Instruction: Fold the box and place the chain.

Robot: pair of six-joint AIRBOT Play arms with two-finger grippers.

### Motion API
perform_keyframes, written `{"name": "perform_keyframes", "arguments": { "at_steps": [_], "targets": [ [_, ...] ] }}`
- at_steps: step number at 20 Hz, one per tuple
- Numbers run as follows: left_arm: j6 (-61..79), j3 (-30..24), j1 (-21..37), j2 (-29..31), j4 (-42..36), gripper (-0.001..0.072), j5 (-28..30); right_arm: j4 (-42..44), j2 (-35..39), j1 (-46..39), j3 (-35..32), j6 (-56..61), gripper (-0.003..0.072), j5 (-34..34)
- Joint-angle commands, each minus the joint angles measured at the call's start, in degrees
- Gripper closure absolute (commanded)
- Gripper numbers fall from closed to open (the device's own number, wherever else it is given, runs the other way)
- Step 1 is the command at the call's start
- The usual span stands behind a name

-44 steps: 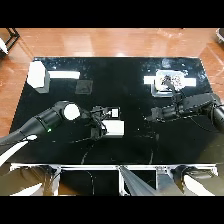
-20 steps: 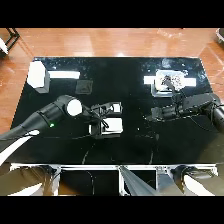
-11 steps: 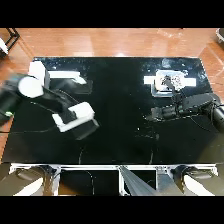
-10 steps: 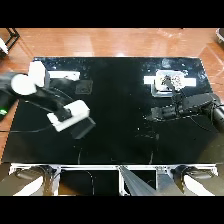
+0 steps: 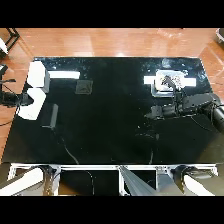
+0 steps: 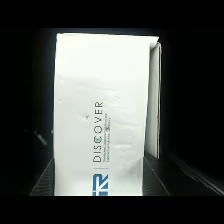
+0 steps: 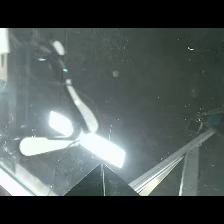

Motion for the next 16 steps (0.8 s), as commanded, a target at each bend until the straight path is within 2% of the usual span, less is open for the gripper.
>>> {"name": "perform_keyframes", "arguments": {
  "at_steps": [1, 4, 5, 6, 7, 8, 11, 14, 15, 16],
  "targets": [
    [1.3, 4.6, 2.7, -7.9, 1.2, 0.0692, 3.4, 0.0, 0.0, 0.0, 0.0, 0.0, 0.0668, 0.6],
    [0.8, 8.9, 2.5, -12.7, 1.0, 0.0691, 4.0, 0.0, 0.0, 0.0, 0.0, 0.0, 0.0668, 0.8],
    [0.4, 9.8, 2.5, -13.6, 1.2, 0.0666, 4.4, 0.0, 0.0, 0.0, 0.0, 0.0, 0.0668, 0.9],
    [0.0, 10.2, 2.3, -14.1, 1.2, 0.0483, 5.2, 0.0, 0.0, 0.0, 0.0, 0.0, 0.0668, 0.9],
    [-0.9, 10.3, 2.2, -14.2, 1.2, 0.0111, 6.4, 0.0, 0.0, 0.0, 0.0, 0.0, 0.0668, 0.9],
    [-1.2, 10.4, 2.3, -14.1, 1.2, 0.0066, 7.5, 0.0, 0.0, 0.0, 0.0, 0.0, 0.0668, 0.9],
    [-1.3, 13.7, 2.3, -13.2, 1.4, 0.0066, 2.8, 0.1, 0.0, 0.0, 0.0, 0.0, 0.0668, 1.0],
    [-8.2, 20.3, 2.3, -12.1, 0.8, 0.0068, -7.0, 0.2, 0.0, 0.0, 0.1, 0.0, 0.0668, 1.9],
    [-12.1, 22.7, 2.3, -11.7, -1.3, 0.0069, -10.4, 0.1, 0.0, -0.2, 0.7, 0.0, 0.0668, 2.3],
    [-16.5, 25.3, 2.2, -11.2, -4.7, 0.0101, -14.1, -0.1, 0.1, -0.6, 2.4, 0.0, 0.0668, 1.6]
  ]
}}
